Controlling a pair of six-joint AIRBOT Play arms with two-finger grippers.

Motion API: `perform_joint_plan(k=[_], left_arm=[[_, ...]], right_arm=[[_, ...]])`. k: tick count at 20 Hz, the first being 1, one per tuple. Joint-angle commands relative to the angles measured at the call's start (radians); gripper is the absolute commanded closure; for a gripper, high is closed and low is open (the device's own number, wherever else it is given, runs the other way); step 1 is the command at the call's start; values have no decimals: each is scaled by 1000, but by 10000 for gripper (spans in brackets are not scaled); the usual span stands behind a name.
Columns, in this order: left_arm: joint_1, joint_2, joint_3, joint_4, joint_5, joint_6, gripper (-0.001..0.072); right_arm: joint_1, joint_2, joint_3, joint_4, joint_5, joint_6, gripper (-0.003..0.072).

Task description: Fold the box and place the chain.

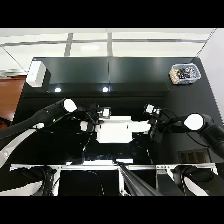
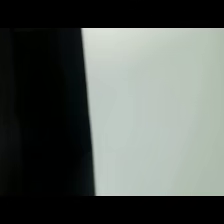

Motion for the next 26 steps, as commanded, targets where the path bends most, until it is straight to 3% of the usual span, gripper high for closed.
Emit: perform_joint_plan(k=[1,4,5,9,13,19,26], left_arm=[[0,-1,1,6,6,-1,680],[0,-1,1,5,5,-28,679],[0,-1,1,3,4,-43,679],[0,-1,1,3,3,-53,679],[0,-1,1,3,3,-53,679],[0,-1,1,3,4,-53,679],[0,-1,1,3,3,-53,679]], right_arm=[[57,-1,-21,27,-42,-78,126],[80,-2,-24,69,-40,-131,114],[81,-2,-24,82,-39,-137,-28],[109,-11,-24,111,-32,-255,-28],[190,-103,-24,130,-77,-387,-22],[302,-149,-24,156,-192,-439,-22],[317,-163,-19,227,-302,-437,-22]])
